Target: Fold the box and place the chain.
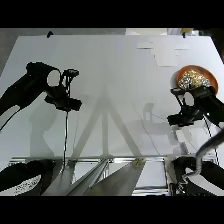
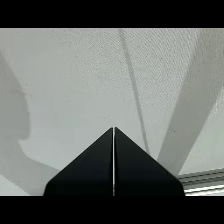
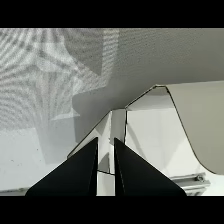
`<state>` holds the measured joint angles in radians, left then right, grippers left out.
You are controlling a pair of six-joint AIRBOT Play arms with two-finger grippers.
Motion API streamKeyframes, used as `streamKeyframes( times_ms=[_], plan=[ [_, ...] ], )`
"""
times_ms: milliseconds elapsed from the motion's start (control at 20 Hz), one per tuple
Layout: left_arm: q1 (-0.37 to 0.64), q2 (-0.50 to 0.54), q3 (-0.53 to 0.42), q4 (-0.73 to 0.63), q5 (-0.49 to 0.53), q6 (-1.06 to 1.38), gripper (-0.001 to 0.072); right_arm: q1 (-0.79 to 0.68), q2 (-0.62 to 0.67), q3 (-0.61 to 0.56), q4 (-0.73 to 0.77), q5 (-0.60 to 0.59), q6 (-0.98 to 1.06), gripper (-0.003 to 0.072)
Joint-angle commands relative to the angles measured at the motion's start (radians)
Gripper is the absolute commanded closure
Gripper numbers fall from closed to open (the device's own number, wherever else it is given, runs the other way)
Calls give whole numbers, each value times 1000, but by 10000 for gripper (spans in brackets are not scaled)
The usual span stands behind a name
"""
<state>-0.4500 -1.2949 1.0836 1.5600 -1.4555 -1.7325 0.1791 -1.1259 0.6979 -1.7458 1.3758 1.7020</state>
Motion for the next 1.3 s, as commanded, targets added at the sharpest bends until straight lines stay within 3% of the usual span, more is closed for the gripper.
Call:
streamKeyframes(
  times_ms=[0,350,500,550,700,850,950,1000,1100,1250],
  plan=[
    [1,1,0,0,0,0,700,0,0,0,0,0,0,587],
    [1,1,0,0,0,0,700,0,0,0,2,-5,0,587],
    [1,1,0,0,0,0,700,-1,0,12,-13,-62,-11,593],
    [1,1,0,0,0,0,700,-1,0,30,-36,-53,-15,674],
    [1,1,0,0,0,0,700,-10,6,130,-130,20,-61,670],
    [1,1,0,0,0,0,700,-133,12,229,-143,53,-158,670],
    [1,1,0,0,0,0,700,-259,13,234,-148,67,-262,669],
    [1,1,0,0,0,0,700,-330,13,234,-152,61,-305,622],
    [1,1,0,0,0,0,700,-480,12,234,-159,3,-328,224],
    [1,1,0,0,0,0,700,-689,10,234,-158,-53,-407,205]
  ],
)
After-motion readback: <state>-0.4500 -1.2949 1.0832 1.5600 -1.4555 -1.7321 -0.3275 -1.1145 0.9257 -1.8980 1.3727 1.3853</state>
